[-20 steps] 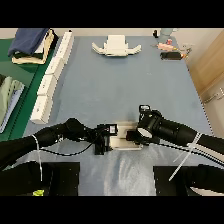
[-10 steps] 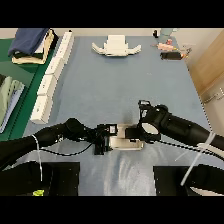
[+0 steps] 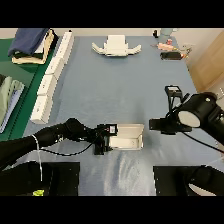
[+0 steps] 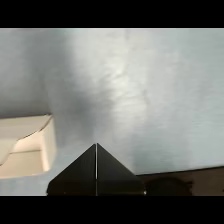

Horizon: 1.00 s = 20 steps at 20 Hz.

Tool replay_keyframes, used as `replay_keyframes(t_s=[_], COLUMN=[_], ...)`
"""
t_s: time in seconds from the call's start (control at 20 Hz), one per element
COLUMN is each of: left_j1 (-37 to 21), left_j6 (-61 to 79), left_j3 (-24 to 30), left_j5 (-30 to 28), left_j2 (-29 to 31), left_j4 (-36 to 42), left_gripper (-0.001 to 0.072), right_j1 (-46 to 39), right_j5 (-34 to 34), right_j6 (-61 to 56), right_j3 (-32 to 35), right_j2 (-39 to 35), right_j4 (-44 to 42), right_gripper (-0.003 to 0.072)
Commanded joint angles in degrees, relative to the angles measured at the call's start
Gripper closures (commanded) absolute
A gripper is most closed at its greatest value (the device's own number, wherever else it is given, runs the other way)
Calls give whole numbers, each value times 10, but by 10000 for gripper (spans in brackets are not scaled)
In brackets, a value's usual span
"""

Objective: Fold the box.

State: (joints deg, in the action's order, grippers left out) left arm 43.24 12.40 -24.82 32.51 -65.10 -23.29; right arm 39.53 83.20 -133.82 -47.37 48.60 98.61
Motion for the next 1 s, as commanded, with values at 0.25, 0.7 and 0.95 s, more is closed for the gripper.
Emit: replay_keyframes(t_s=[0.25,0.7,0.95], left_j1=[0,0,0], left_j6=[0,0,0], left_j3=[0,0,0], left_j5=[0,0,0], left_j2=[0,0,0], left_j4=[0,0,0], left_gripper=[298,298,298], right_j1=[-337,-340,-267], right_j5=[-115,72,75], right_j6=[489,718,744], right_j3=[-3,-54,-54], right_j2=[153,330,301], right_j4=[-363,-728,-618], right_gripper=[684,682,682])
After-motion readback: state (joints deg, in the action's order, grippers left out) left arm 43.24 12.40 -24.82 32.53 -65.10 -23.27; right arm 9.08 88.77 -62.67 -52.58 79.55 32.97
